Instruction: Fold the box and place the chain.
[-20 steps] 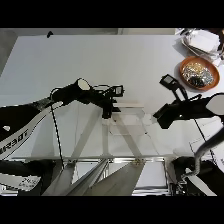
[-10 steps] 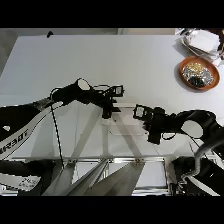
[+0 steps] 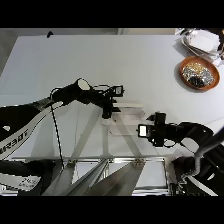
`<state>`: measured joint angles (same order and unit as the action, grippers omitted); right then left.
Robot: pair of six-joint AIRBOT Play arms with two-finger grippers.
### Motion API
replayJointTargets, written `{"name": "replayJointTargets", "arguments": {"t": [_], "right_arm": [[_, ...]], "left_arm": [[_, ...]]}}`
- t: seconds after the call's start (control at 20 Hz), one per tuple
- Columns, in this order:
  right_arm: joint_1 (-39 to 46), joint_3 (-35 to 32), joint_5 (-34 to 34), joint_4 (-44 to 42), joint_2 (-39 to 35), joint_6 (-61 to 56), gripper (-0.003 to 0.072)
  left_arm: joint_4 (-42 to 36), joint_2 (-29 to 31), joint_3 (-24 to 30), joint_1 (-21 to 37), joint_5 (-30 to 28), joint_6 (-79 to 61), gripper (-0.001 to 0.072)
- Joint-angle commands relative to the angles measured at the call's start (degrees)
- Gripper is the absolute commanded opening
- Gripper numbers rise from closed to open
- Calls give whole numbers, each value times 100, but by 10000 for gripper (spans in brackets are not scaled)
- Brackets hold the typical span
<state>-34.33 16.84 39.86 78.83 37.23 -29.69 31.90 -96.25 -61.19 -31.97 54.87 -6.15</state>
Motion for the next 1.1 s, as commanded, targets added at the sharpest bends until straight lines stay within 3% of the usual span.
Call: {"name": "replayJointTargets", "arguments": {"t": [0.0, 0.3, 0.55, 1.05], "right_arm": [[-7, -433, -433, -592, -79, 1368, 627], [-7, -472, -546, -1174, -26, 1528, 683], [-4, -463, -1281, -1475, 409, 1530, 686], [1049, 101, -634, -1869, 409, 1742, 677]], "left_arm": [[-4, -4, -7, -4, 0, -2, 10], [-4, -4, -7, -4, 0, 0, 10], [-4, -4, -7, -4, 0, -2, 10], [-7, -4, -7, -4, 0, 0, 10]]}}
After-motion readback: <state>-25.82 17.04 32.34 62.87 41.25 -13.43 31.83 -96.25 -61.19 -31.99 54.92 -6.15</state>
